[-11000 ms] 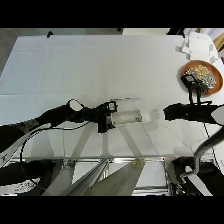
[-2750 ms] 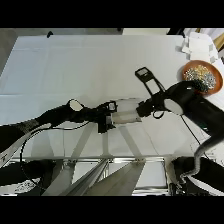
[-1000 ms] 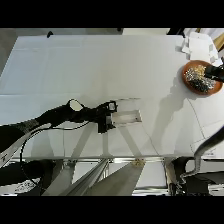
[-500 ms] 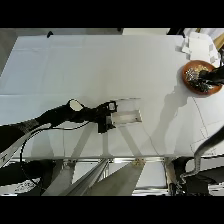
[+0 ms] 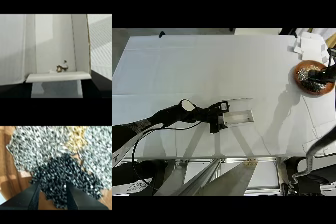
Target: Fold the box and place the chain.
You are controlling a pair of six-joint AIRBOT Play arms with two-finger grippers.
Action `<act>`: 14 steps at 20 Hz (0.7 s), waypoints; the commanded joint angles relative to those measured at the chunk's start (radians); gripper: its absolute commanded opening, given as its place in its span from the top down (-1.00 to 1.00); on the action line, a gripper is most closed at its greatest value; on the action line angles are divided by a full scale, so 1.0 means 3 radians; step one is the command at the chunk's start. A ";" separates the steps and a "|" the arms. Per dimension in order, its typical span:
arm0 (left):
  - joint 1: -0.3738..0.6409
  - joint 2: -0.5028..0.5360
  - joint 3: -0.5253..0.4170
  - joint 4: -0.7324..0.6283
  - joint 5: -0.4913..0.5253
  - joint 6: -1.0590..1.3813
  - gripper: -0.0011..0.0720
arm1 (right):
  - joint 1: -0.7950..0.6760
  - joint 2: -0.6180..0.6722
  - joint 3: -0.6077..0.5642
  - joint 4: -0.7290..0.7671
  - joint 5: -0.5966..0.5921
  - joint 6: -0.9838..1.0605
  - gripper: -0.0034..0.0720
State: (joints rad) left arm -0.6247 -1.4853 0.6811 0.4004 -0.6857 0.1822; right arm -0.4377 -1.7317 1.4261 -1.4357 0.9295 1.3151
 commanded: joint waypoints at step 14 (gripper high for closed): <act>0.0000 0.0003 -0.0001 0.0000 0.0001 0.0001 0.29 | -0.0003 -0.0023 0.0004 0.0099 0.0191 -0.0076 0.88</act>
State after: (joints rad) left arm -0.6247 -1.4853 0.6811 0.4004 -0.6857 0.1822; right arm -0.4377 -1.7611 1.4261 -1.4067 0.9554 1.2991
